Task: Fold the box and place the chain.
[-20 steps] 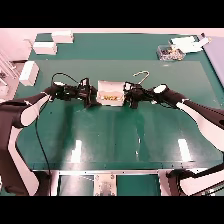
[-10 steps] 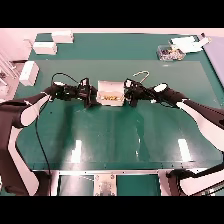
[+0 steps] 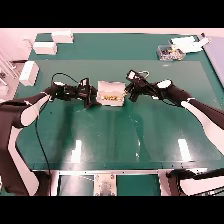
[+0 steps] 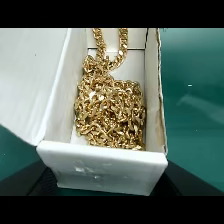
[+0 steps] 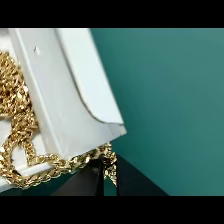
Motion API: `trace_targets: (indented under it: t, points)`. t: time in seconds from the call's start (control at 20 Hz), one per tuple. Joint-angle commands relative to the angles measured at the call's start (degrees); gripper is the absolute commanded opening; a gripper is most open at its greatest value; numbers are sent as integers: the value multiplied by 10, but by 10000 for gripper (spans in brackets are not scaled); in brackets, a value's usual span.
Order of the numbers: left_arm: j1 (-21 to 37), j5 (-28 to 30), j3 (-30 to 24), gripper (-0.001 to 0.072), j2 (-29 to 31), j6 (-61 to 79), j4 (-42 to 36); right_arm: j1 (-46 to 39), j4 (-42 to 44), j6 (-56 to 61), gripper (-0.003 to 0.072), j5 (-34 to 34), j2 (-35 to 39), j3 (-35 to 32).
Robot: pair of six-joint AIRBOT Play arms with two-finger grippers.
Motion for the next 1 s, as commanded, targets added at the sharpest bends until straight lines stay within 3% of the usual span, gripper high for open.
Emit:
trace_targets:
  t: [0.0, 0.5, 0.65, 0.8, 0.95]
  points:
    - [0, 0, 0, 483, 0, 0, 0, 1, 1, 42, 7, -4, 30, -2]
    - [0, 0, 0, 483, 1, 0, 0, 53, 0, 88, 6, -121, 201, -118]
    - [0, 0, 0, 483, 1, 0, 0, 97, 0, 97, 6, -164, 249, -120]
    - [0, 0, 0, 482, 1, 0, 0, 160, 1, 97, 6, -255, 277, -107]
    - [2, 0, 0, 482, 1, 0, 0, 201, 16, 98, 5, -257, 260, -88]
